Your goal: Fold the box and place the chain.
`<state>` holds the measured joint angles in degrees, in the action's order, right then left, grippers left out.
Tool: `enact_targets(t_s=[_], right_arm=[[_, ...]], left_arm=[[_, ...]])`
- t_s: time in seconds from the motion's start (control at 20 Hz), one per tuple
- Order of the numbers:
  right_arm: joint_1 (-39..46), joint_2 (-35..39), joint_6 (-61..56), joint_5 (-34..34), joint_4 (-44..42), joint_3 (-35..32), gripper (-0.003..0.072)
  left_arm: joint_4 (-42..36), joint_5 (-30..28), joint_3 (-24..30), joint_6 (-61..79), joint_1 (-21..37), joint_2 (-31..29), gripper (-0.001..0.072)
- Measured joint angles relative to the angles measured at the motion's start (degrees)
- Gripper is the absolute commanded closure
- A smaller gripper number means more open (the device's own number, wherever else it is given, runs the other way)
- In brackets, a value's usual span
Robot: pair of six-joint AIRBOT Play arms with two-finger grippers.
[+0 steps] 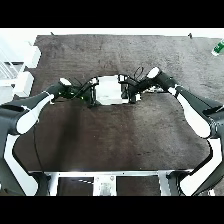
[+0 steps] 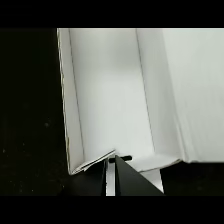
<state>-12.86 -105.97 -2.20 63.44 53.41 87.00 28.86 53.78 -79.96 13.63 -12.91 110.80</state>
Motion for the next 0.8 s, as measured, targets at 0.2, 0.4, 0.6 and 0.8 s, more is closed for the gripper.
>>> enact_targets(t_s=[0.2,0.4,0.6,0.8], right_arm=[[1.9,2.8,-4.9,2.5,1.6,0.0,0.0674],[4.7,6.2,-13.4,4.3,2.0,0.0,0.0675],[9.9,7.5,-26.2,5.0,1.0,-1.6,0.0677],[15.1,7.9,-35.4,3.6,-4.2,-5.3,0.0677]], left_arm=[[0.0,0.2,0.0,0.0,0.0,0.0,0.0244],[0.1,0.2,0.0,0.0,0.0,0.0,0.0244],[0.1,0.3,0.0,0.1,0.0,0.0,0.0244],[0.1,0.3,0.0,0.1,0.0,0.0,0.0244]])
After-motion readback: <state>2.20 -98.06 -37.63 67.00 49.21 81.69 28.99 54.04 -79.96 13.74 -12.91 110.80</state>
